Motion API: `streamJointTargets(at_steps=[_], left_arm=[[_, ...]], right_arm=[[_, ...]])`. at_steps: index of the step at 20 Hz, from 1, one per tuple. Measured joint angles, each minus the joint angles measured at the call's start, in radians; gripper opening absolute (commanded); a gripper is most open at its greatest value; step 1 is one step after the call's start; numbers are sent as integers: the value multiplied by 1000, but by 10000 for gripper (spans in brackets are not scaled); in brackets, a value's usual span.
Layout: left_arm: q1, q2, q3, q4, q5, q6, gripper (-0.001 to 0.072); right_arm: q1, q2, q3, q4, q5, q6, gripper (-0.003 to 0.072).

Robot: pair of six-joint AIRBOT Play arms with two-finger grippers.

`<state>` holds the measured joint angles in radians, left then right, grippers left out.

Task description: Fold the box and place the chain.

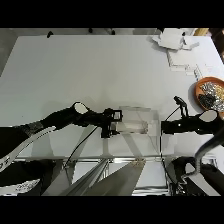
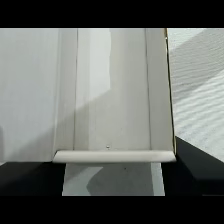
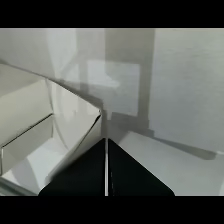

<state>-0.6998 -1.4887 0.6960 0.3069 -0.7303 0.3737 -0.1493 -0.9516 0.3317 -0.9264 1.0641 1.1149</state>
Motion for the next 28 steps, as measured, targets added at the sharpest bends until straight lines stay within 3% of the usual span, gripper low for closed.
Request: streamJointTargets(at_steps=[1, 4, 10, 12, 20, 26, 28], left_arm=[[0, 0, 0, 0, 0, 0, 342], [0, 0, 0, 0, 0, 0, 342], [0, 0, 0, -1, 0, 0, 342], [0, 0, 0, -1, 0, 0, 342], [0, 0, 0, 0, 0, 0, 342], [0, 0, 0, 0, 0, 0, 342], [0, 0, 0, 0, 0, 0, 342]], right_arm=[[10, -4, 0, 15, 5, -3, 28], [27, -8, 0, 69, 23, -29, 197], [37, 69, 0, 115, 57, -46, 210], [37, 100, 0, 130, 68, -47, 304], [40, 135, 0, 212, 87, -59, 320], [168, 137, 0, 198, -15, -48, 349], [217, 137, 5, 167, -48, -2, 405]])
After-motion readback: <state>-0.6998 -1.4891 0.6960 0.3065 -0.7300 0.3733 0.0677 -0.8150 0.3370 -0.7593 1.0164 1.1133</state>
